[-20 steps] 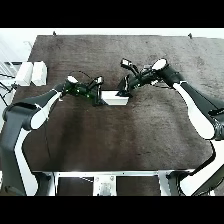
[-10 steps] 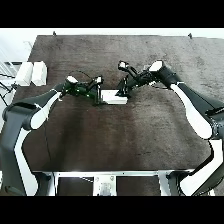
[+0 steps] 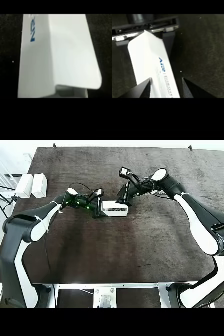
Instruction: Fold the box and place the chain.
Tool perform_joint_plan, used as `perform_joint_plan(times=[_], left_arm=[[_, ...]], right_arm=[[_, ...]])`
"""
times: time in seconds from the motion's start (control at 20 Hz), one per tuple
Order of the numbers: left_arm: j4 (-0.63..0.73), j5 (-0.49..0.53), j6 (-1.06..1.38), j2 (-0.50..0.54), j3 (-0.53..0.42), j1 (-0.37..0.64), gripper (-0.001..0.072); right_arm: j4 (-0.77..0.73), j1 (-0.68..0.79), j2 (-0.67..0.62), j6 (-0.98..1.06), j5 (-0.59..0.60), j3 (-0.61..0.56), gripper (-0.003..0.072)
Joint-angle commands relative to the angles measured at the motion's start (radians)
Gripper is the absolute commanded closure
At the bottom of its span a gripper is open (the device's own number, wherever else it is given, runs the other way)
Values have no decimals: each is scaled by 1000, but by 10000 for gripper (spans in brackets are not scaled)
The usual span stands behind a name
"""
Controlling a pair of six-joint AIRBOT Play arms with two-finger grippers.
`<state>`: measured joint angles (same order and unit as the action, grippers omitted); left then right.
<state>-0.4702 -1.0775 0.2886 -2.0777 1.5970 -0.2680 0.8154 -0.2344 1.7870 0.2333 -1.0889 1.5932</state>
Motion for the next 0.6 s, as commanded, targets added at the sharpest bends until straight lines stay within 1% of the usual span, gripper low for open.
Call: perform_joint_plan(times=[0.0, 0.05, 0.1, 0.2, 0.25, 0.35, 0.55], left_arm=[[0, 3, -1, 1, 0, 0, 238], [0, 3, -1, 1, 0, 0, 238], [0, 3, -1, 1, 0, 0, 239], [0, 3, -1, 1, 0, 0, 239], [0, 3, -1, 1, 0, 0, 239], [0, 3, -1, 1, 0, 0, 239], [0, 3, -1, 1, 0, 0, 239]], right_arm=[[-1, -6, 2, 1, 0, -14, 259], [1, -8, 7, 1, 1, -14, 261], [1, -9, 12, 1, 1, -14, 285], [1, -13, 16, 2, 3, -14, 296], [1, -15, 17, 2, 10, -16, 329], [-2, -16, 17, 2, 34, -16, 329], [-2, -20, 17, 2, 34, -17, 330]])
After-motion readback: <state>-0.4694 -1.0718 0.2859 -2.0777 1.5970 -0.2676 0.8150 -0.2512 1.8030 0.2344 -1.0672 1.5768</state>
